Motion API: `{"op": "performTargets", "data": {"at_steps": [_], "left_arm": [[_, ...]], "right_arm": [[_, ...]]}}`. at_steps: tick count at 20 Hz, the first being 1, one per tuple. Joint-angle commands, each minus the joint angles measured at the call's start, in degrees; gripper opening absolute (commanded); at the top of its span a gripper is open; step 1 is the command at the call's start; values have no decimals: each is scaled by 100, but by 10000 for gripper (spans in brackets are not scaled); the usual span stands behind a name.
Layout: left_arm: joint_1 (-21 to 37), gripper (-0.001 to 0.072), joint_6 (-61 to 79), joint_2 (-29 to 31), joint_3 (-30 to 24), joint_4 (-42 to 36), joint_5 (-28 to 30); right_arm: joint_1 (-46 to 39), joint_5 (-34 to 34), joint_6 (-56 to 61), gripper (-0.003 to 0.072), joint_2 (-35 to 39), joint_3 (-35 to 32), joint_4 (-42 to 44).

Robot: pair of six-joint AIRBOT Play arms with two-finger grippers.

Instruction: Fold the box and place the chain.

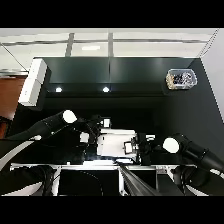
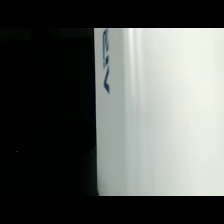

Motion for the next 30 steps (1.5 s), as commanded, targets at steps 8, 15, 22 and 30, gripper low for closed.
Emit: {"op": "performTargets", "data": {"at_steps": [8, 15, 22, 30], "left_arm": [[-2, 24, -4, 2, 4, -2, 15], [-2, 24, -7, 2, 4, -2, 15], [-2, 24, -4, 2, 4, -2, 13], [-2, 24, -7, 2, 4, -2, -7]], "right_arm": [[72, -140, 170, 624, 127, 4, 17], [-151, -33, 352, 624, 192, 33, -68], [-658, 22, 363, 624, 192, 487, -160], [-1073, 28, 426, 624, 527, 546, -155]]}}
